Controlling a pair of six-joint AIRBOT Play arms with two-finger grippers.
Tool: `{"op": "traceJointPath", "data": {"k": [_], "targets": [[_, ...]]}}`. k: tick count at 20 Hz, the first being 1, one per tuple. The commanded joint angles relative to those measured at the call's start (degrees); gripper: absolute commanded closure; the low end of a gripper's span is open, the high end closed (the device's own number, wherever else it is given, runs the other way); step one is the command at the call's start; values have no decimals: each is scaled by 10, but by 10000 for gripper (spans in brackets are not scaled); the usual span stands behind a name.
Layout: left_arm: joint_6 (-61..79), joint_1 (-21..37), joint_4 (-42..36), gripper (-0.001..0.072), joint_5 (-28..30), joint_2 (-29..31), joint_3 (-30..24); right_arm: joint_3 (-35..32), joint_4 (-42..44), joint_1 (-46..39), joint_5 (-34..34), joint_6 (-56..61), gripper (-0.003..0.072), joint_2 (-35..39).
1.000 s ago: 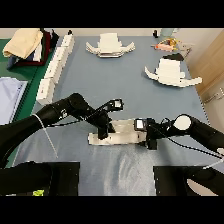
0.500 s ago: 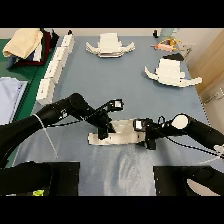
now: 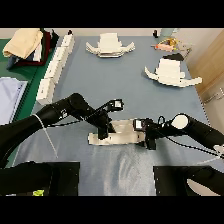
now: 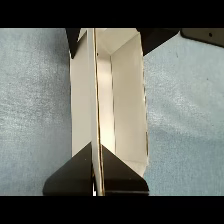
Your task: Fold the box.
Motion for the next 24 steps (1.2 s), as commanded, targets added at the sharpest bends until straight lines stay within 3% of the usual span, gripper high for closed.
{"op": "traceJointPath", "data": {"k": [1,6,8,22,24], "targets": [[0,0,0,697,0,0,1,0,1,0,-11,0,-11,0],[0,0,0,696,0,0,1,0,2,0,-3,1,-3,0],[0,0,0,696,0,0,1,0,2,0,12,8,109,0],[0,0,0,697,0,0,1,-3,9,-2,16,26,106,0],[0,0,0,697,0,0,1,-14,25,-6,12,26,45,1]]}}
